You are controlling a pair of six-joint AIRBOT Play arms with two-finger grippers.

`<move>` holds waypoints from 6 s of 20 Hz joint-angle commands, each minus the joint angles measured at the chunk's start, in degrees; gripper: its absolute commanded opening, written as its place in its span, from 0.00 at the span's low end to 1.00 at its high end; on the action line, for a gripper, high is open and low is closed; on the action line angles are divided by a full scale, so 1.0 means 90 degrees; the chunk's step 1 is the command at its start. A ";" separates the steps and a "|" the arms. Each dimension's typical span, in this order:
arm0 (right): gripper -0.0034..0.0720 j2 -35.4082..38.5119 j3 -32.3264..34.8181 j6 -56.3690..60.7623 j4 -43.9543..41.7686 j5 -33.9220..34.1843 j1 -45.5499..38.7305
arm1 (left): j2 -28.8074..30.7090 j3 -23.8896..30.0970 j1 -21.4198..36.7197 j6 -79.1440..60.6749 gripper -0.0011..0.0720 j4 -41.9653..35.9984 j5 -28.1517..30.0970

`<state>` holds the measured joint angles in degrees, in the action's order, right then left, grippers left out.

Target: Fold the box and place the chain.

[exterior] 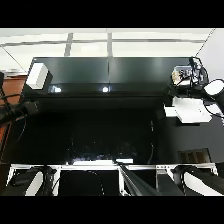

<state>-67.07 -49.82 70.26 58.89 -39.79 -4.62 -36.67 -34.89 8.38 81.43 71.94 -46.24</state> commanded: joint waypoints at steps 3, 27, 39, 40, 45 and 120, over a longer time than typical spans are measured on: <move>1.00 -0.0044 -0.0576 0.1843 0.2458 0.0206 -0.0753 | -0.1047 -0.0177 -0.0476 -0.0024 0.99 -0.0374 0.1168; 0.06 -0.3276 -0.3599 -0.2217 0.1066 -0.4325 -0.4172 | -0.2103 -0.0262 -0.0930 -0.0022 0.98 -0.0403 0.0430; 0.06 0.0828 0.1020 -0.2113 -0.2317 -0.2086 -0.0733 | -0.2125 -0.0265 -0.1362 -0.0682 0.98 -0.1353 0.0129; 0.06 0.0840 0.1418 -0.2113 -0.2555 -0.1549 -0.0294 | -0.2161 -0.0270 -0.1462 -0.0746 0.98 -0.1540 0.0138; 0.06 0.0833 0.2380 -0.2098 -0.3033 -0.0022 0.1078 | -0.3230 -0.1056 -0.1943 -0.1321 0.98 -0.2875 -0.0364; 0.97 0.0731 0.1865 -0.7570 -0.1637 0.0095 0.3254 | -0.5289 -0.2225 -0.3626 -0.9833 0.05 -0.3553 -0.1076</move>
<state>-62.81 -32.82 1.72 44.71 -38.41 27.24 -84.31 -54.94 -24.25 -6.94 39.88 -54.94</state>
